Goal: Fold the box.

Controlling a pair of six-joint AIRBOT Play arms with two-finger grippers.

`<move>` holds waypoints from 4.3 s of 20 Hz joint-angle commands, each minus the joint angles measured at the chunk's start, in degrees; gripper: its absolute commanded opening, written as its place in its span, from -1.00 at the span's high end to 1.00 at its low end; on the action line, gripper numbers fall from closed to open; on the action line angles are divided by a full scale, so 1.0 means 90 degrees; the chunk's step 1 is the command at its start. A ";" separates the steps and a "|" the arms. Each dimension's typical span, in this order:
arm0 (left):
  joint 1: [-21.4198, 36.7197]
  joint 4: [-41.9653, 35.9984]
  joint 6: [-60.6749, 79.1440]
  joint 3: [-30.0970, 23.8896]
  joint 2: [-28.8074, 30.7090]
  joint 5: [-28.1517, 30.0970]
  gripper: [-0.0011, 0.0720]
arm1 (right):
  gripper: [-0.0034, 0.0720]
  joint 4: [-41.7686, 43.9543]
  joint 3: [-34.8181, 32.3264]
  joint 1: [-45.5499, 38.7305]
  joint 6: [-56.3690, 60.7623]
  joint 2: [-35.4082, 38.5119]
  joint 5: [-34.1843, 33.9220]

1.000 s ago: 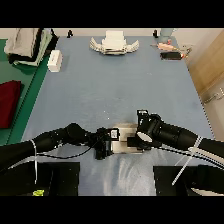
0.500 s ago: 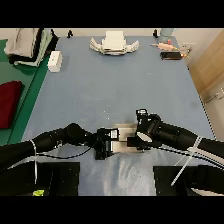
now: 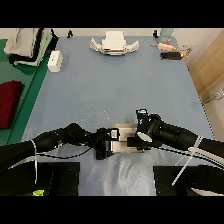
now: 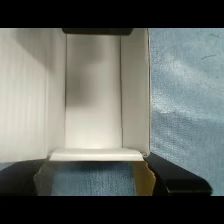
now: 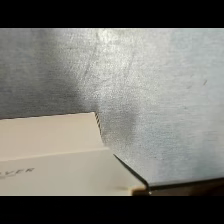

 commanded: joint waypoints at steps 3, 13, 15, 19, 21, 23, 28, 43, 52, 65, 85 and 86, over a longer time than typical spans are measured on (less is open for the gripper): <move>0.0002 -0.0381 0.0017 0.0012 -0.0005 0.0010 -0.98 | 0.90 0.0126 0.0007 0.0005 -0.0075 -0.0002 -0.1379; 0.0002 -0.0384 0.0019 0.0012 -0.0005 -0.0015 -0.30 | 0.77 0.0163 0.0007 0.0005 -0.0104 -0.0002 -0.1447; 0.0002 -0.0384 0.0019 0.0012 -0.0005 -0.0015 -0.30 | -0.05 0.0163 0.0007 0.0005 -0.0112 0.0002 -0.1430; 0.0002 -0.0384 0.0017 0.0012 -0.0005 -0.0015 -0.30 | -0.38 0.0168 0.0007 0.0005 -0.0124 0.0053 -0.1137; 0.0002 -0.0384 0.0017 0.0012 -0.0005 -0.0015 -0.30 | -0.38 0.0165 0.0027 0.0005 -0.0124 0.0112 -0.1086; 0.0002 -0.0384 0.0017 0.0010 -0.0005 -0.0015 -0.30 | -0.38 0.0121 0.0090 -0.0002 -0.0124 0.0131 -0.0787; 0.0002 -0.0384 0.0017 0.0010 -0.0005 -0.0015 -0.30 | -0.38 0.0032 0.0146 -0.0010 -0.0058 0.0136 -0.0090; 0.0002 -0.0381 0.0015 0.0010 -0.0005 -0.0015 -0.30 | -0.75 -0.0051 0.0138 -0.0010 -0.0063 0.0202 -0.0002; 0.0005 -0.0357 0.0017 0.0010 -0.0005 0.0002 -0.30 | -0.67 -0.0243 0.0138 -0.0024 0.0095 0.1166 0.0644; 0.0005 -0.0075 0.0015 0.0010 -0.0005 0.0027 -0.30 | 0.90 -0.0362 0.0136 -0.1071 -0.0313 0.3060 0.2123; 0.0005 -0.0078 0.0015 0.0012 -0.0005 0.0153 -0.30 | 0.90 0.6885 0.0636 -0.6030 -0.8558 -0.1557 0.2140; 0.0005 -0.0078 0.0015 0.0012 -0.0005 0.0153 -0.30 | 0.90 0.6880 0.0670 -0.5906 -0.8767 -0.1562 0.2268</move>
